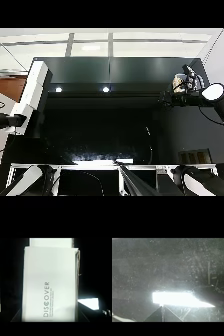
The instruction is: Fold the box and place the chain.
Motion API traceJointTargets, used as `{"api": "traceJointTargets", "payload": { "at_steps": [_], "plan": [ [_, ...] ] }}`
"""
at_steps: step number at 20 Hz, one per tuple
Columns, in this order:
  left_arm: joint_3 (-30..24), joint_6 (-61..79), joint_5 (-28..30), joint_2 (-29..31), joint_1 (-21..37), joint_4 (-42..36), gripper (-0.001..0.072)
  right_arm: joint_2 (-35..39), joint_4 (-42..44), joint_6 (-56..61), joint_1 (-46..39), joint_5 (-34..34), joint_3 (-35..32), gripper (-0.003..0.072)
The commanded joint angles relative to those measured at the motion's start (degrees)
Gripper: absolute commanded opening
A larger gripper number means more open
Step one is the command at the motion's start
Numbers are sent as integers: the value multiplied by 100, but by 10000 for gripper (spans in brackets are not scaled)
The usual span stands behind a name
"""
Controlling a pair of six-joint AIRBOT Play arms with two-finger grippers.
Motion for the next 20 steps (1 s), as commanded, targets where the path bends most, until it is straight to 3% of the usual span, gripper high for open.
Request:
{"api": "traceJointTargets", "payload": {
  "at_steps": [1, 6, 9, 12, 13, 14, 15, 16, 20],
  "plan": [
    [-59, -7, 52, -46, 0, -109, 718, 2, 2, 22, -2, 2, 7, 38],
    [79, -35, 24, 476, 0, -629, 720, 2, 0, 17, -2, 11, 7, 38],
    [472, -378, 42, 1091, -83, -813, 720, 2, 2, 15, -2, 26, 7, 38],
    [1137, -549, 109, 1545, -761, -1351, 715, 2, 2, -11, -2, 22, 7, 39],
    [1366, -870, 120, 1572, -1119, -1386, 683, 2, 2, -31, -2, 35, 7, 39],
    [1574, -1414, 76, 1558, -1561, -1386, 498, 7, 0, -72, -2, 59, 9, 38],
    [1703, -1849, 22, 1530, -2006, -1386, 204, 35, -35, -208, -2, 92, 22, 39],
    [1768, -2035, -85, 1484, -2535, -1388, 30, 83, -125, -345, -2, 166, 94, 39],
    [1764, -2811, -173, 1021, -5064, -654, 29, 420, -1091, -234, -2, 636, 1019, 39]
  ]
}}
